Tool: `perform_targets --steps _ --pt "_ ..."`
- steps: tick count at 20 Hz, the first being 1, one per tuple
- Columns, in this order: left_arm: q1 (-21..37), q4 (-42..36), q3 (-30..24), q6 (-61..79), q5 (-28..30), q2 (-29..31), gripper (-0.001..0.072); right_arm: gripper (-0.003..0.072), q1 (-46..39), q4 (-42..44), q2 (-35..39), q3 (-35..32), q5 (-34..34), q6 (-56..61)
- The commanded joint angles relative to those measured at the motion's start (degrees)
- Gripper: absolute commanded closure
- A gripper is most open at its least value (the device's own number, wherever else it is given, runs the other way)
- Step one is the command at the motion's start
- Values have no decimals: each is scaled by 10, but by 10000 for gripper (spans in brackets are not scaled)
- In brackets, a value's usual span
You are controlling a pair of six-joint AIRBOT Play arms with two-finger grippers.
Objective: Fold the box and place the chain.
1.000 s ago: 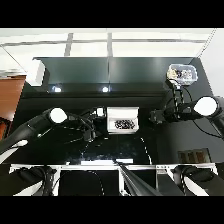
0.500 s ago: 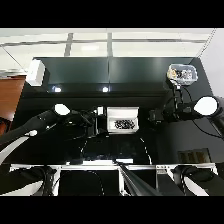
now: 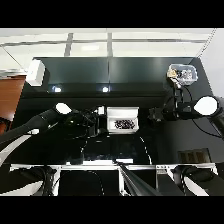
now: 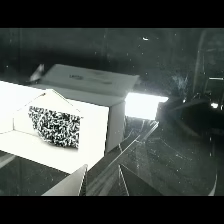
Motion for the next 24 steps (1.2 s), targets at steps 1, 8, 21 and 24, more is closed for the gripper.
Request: perform_targets --steps 1,8,21,24 --pt "-5 -2 3 2 3 -3 -5 468 0 0 0 0 -14 0" --pt "-21 27 20 -22 6 -17 68 468 0 0 -2 -2 -40 0" --pt "-40 56 20 -42 30 -17 338 14 17 220 -101 -1 -199 -258" --pt "-40 56 20 -43 31 -17 338 14 34 208 -100 2 -166 -511"
